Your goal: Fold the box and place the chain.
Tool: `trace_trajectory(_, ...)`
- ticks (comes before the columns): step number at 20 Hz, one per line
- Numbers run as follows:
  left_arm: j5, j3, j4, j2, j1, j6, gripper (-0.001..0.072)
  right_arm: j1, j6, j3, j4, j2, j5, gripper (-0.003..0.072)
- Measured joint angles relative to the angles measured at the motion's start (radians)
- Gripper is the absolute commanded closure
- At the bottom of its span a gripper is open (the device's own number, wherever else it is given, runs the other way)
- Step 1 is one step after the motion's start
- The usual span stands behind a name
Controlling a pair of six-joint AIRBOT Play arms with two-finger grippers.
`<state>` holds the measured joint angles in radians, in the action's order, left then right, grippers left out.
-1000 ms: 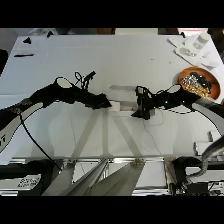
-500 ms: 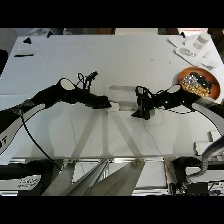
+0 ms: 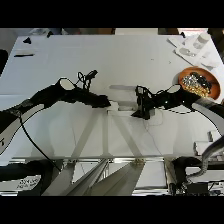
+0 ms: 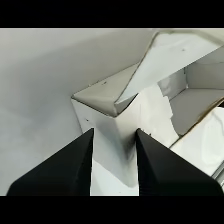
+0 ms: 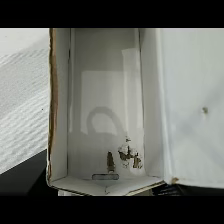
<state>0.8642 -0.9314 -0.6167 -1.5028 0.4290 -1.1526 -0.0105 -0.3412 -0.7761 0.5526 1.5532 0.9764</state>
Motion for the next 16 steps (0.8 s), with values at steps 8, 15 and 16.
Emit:
trace_trajectory(8,0.008,-0.001,0.01,0.038,-0.004,0.024,0.0415,0.0,-0.001,0.0,0.0,0.0,0.001,0.0289)
trace_trajectory(15,-0.016,-0.001,-0.082,0.04,0.023,-0.027,0.0416,0.0,0.0,0.0,0.0,0.0,0.0,0.0289)
trace_trajectory(16,-0.025,-0.001,-0.089,0.04,0.03,-0.034,0.0416,0.0,-0.001,0.0,0.0,0.0,0.0,0.0289)
